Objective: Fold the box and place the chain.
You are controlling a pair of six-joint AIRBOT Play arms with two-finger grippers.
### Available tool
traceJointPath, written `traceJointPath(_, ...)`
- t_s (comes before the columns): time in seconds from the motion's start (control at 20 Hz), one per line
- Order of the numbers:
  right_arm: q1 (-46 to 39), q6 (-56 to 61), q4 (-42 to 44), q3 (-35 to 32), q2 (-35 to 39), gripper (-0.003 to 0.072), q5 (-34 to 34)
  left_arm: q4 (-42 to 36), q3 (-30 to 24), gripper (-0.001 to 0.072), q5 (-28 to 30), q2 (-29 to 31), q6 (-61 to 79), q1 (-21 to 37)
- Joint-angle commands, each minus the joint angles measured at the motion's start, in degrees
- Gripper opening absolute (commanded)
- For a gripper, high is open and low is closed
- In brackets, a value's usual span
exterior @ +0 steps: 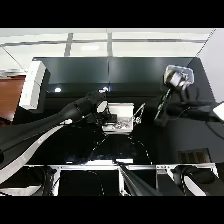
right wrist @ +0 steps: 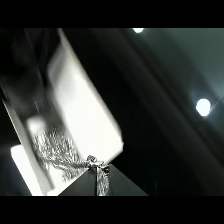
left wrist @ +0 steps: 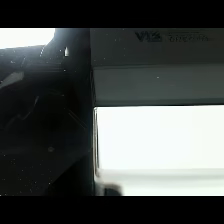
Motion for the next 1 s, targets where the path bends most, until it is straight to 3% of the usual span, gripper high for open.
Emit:
traceJointPath(0.0,-0.04,8.70,2.93,9.70,1.84,0.0007,4.94,0.02,0.02,0.0028,0.02,0.00,0.00,0.04)
traceJointPath(0.2,-0.04,9.40,15.76,16.20,1.84,0.0008,4.76,0.02,0.02,0.0029,0.04,0.00,0.00,0.04)
traceJointPath(0.4,0.50,9.16,28.87,17.05,1.77,0.0007,3.13,0.02,0.02,0.0029,0.02,0.00,0.00,0.04)
traceJointPath(0.55,2.45,7.58,33.79,17.05,1.77,0.0008,0.31,0.02,0.02,0.0029,0.02,0.00,0.02,0.04)
traceJointPath(0.8,3.45,10.49,29.22,16.72,-0.37,0.0008,0.52,0.02,0.02,0.0029,0.00,0.00,0.02,0.04)
traceJointPath(0.95,3.45,19.67,17.20,16.50,-3.74,0.0008,2.99,0.02,0.02,0.0028,0.00,0.00,0.00,0.04)
